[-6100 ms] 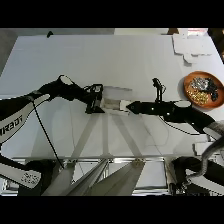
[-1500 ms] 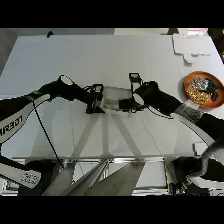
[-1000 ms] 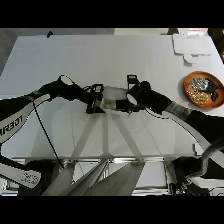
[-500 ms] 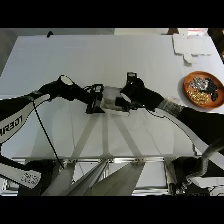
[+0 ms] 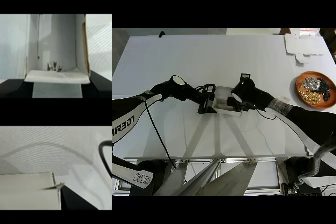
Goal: Fold the box and place the chain.
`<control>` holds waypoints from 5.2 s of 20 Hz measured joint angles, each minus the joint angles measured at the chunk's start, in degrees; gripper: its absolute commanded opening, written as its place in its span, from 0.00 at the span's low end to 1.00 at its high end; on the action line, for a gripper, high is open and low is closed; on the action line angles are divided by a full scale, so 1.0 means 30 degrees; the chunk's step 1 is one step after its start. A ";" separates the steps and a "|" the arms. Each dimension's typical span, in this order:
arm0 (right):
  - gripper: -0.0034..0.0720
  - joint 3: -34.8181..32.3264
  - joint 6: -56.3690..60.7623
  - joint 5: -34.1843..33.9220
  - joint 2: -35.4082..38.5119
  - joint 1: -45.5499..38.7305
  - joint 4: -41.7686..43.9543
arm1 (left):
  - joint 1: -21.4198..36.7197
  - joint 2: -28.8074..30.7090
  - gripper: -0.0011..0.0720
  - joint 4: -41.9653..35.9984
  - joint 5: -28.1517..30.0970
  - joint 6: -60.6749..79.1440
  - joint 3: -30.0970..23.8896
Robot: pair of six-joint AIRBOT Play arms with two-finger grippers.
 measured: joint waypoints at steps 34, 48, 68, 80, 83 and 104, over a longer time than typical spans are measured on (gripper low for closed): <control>0.43 0.0474 -0.2040 0.7905 1.1431 -0.2317 -0.7672 | 0.0000 0.0007 0.53 0.0000 -0.0007 0.0007 0.0000; 0.56 0.0430 -1.4921 0.5705 1.0914 -1.8032 -0.2375 | -0.0007 0.0007 0.53 0.0000 -0.0007 0.0000 0.0000; 0.38 0.0430 -1.9919 -0.0874 0.0306 -2.3431 0.3104 | 0.0000 0.0007 0.53 0.0000 0.0000 0.0007 0.0000; 0.05 0.0430 -2.2622 0.1078 0.0976 -2.2250 0.4138 | -0.0007 0.0007 0.53 0.0000 -0.0007 0.0000 0.0000; 0.05 0.0423 -2.2957 0.0969 0.2412 -2.1311 0.3810 | -0.0007 0.0007 0.53 0.0000 -0.0007 0.0000 0.0000; 0.05 0.0415 -2.0648 0.4124 0.7635 -1.0171 0.3745 | -0.0007 0.0007 0.53 0.0000 0.0000 0.0007 0.0000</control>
